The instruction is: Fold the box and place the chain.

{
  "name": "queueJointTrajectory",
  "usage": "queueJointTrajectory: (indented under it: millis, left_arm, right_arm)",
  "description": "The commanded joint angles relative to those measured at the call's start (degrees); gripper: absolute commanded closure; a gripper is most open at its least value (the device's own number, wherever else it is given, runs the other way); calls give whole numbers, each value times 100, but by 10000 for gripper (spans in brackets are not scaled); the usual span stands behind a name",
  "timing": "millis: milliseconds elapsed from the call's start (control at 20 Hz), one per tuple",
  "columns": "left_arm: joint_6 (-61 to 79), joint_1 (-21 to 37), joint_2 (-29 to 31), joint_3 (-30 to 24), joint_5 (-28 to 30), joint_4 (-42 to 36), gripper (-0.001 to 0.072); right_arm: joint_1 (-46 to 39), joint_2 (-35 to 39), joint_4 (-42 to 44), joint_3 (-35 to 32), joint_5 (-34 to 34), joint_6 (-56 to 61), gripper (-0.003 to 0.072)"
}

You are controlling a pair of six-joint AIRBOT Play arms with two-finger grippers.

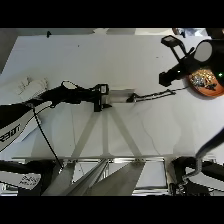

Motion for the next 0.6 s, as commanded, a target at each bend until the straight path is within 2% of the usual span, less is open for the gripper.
queueJointTrajectory:
  millis: [0, 150, 350, 550]
  left_arm:
    - [0, -4, 0, -2, -2, -2, 361]
    - [0, -4, 0, -2, -2, -2, 361]
    - [0, -4, 0, -2, -2, -2, 361]
    - [0, -4, 0, -2, -2, -2, 361]
  right_arm:
    - [-748, -337, -118, -2, 22, -348, 101]
    - [-1084, -994, -114, -2, -310, -815, 90]
    - [-1119, -1698, -87, -2, -791, -1327, 63]
    - [-1093, -2157, -94, -2, -890, -1572, 62]
